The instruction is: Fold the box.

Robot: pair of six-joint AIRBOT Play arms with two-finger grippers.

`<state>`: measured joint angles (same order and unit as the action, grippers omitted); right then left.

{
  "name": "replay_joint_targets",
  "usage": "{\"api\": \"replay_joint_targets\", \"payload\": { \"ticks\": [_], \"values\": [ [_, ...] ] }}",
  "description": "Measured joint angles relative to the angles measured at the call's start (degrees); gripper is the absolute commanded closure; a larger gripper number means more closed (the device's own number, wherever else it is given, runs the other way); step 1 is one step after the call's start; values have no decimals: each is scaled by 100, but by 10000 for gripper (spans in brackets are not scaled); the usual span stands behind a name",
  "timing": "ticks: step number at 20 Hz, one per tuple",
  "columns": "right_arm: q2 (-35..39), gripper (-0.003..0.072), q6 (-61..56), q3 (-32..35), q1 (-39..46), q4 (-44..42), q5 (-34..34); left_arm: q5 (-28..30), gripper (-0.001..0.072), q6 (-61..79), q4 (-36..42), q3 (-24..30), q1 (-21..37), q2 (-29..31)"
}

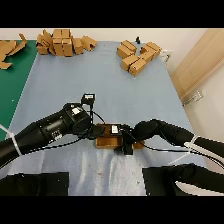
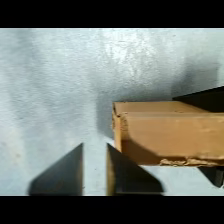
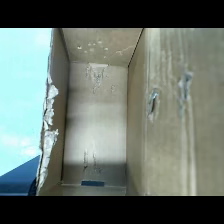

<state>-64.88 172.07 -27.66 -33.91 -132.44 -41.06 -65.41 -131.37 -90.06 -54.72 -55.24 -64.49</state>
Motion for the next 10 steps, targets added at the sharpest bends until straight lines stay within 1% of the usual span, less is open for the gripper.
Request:
{"api": "replay_joint_targets", "payload": {
  "ticks": [1, 4, 6, 7, 8, 10],
  "values": [
    [0, 121, 0, 0, 2, 0, 0, -212, 697, 0, -120, -2, 0, 48],
    [0, 121, 0, 0, 2, 0, 0, -800, 699, 101, -623, 22, 17, 127],
    [0, 121, 0, 0, 2, 0, 0, -887, 699, 671, -704, 133, 249, 149],
    [0, 121, 0, 0, 2, 0, 0, -828, 699, 1167, -568, 223, 481, 155],
    [0, 121, 0, 0, 2, 2, 0, -710, 699, 1902, -258, 341, 793, 155],
    [0, 121, 0, 0, 2, 0, 0, -387, 698, 3742, 723, 579, 1537, 146]
  ]
}}
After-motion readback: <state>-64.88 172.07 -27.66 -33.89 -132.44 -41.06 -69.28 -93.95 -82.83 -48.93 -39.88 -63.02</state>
